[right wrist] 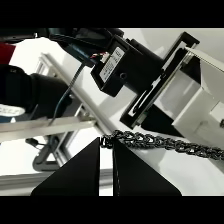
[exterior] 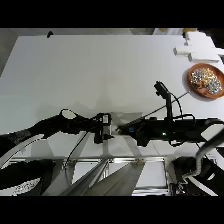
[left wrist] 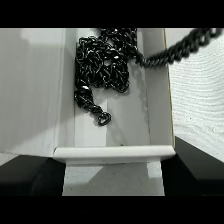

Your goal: Fold the box and place the chain.

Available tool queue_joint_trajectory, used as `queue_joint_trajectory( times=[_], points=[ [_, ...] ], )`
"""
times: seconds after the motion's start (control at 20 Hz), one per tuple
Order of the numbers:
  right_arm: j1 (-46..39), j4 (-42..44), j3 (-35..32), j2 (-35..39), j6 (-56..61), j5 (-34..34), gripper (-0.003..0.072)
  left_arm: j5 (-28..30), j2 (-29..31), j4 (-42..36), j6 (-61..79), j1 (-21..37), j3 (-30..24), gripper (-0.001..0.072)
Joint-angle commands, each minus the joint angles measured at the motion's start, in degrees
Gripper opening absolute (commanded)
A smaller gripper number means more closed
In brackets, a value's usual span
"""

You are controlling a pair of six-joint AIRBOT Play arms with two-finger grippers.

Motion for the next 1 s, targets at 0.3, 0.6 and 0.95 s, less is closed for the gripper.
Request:
queue_joint_trajectory(
  times=[0.3,0.6,0.95],
  points=[
    [2.4,-11.0,0.0,-12.8,1.2,-3.2,0.0091,0.0,0.0,0.0,0.0,0.0,0.0,0.0274],
    [2.3,-18.0,9.3,-12.9,1.5,3.2,0.0226,0.0,0.0,0.0,0.0,0.0,0.0,0.0274],
    [-5.9,-50.2,16.9,-13.9,23.7,10.2,0.0018,0.0,0.0,0.0,0.0,0.0,0.0,0.0274]
  ],
)
